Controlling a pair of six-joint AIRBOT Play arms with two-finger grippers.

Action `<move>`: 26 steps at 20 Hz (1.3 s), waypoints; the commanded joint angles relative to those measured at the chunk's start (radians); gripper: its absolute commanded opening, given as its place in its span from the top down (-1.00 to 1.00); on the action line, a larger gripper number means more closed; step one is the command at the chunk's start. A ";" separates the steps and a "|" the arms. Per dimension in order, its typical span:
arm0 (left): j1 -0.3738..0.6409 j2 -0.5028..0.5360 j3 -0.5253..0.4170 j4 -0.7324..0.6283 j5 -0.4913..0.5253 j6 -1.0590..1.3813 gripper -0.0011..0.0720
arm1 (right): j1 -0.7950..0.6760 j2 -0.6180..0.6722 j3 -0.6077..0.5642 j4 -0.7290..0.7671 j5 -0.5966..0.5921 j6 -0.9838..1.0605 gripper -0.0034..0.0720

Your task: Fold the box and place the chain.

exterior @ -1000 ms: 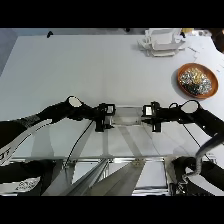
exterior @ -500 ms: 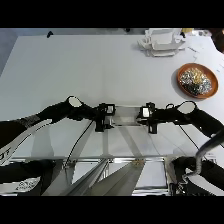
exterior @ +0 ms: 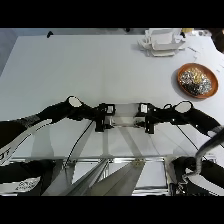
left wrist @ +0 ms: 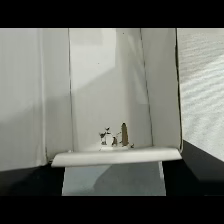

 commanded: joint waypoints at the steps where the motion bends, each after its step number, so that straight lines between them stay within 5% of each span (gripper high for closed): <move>1: 0.001 0.001 0.000 0.000 0.000 0.000 0.23 | 0.000 0.034 -0.001 -0.156 0.016 0.320 -0.07; 3: 0.001 0.001 0.000 0.000 0.000 0.000 0.23 | 0.000 0.085 -0.001 -0.249 0.025 0.566 0.36; 6: 0.001 0.001 0.000 0.000 0.000 0.000 0.23 | 0.000 0.229 0.000 -0.254 0.010 0.812 0.51; 7: 0.001 0.001 0.000 0.000 0.000 0.000 0.23 | 0.000 0.280 0.000 -0.262 0.002 0.908 0.80; 8: 0.001 0.001 0.000 0.000 0.000 0.000 0.23 | 0.000 0.323 0.000 -0.271 -0.004 1.001 0.86; 13: 0.001 0.001 0.000 0.000 0.000 0.000 0.23 | 0.000 0.491 0.017 -0.305 -0.049 1.506 0.86; 17: 0.001 0.001 0.000 0.000 0.000 0.000 0.23 | 0.000 0.580 0.036 -0.325 0.068 1.596 0.86; 22: 0.001 0.001 0.000 0.000 0.000 0.000 0.23 | 0.000 0.608 0.036 -0.708 0.215 1.831 0.87; 26: 0.001 0.001 0.000 0.000 0.000 0.000 0.23 | 0.000 0.611 0.036 -0.917 0.197 1.988 0.86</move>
